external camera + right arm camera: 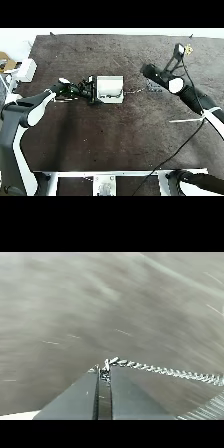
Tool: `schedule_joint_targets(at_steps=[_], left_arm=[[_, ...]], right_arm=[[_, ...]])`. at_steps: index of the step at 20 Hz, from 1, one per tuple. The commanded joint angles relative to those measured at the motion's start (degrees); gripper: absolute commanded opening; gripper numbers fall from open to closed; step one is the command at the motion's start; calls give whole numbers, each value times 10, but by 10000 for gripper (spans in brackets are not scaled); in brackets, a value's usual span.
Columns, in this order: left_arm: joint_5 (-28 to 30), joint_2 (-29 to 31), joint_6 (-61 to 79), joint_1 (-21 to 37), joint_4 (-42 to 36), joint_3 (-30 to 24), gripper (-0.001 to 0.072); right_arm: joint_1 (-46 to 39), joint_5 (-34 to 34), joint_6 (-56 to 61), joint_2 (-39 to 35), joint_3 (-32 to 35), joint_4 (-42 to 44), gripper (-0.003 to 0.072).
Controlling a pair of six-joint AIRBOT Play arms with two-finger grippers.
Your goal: Fold the box and place the chain.
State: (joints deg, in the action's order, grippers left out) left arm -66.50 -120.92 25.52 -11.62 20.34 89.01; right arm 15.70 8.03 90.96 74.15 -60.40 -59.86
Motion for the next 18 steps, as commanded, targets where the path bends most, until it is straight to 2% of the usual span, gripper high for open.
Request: schedule_joint_targets(at_steps=[1, 4, 6, 11, 15, 18], left_arm=[[0, 0, 0, 0, 0, 0, 226], [0, 0, 0, 0, 0, 0, 226], [0, 0, 0, 0, 0, 0, 226], [0, 0, 0, 0, 0, 0, 226], [0, 0, 0, 0, 0, 0, 226], [0, 0, 0, 0, 0, 0, 226]], right_arm=[[71, -7, -49, -34, -65, -4, 1], [130, -7, -90, -34, -120, -4, 1], [158, -7, -91, -34, -128, -19, 1], [178, 23, -66, -25, -91, -19, 1], [187, 23, -39, 42, -57, -16, 1], [188, 67, -26, 84, -47, -16, 2]])
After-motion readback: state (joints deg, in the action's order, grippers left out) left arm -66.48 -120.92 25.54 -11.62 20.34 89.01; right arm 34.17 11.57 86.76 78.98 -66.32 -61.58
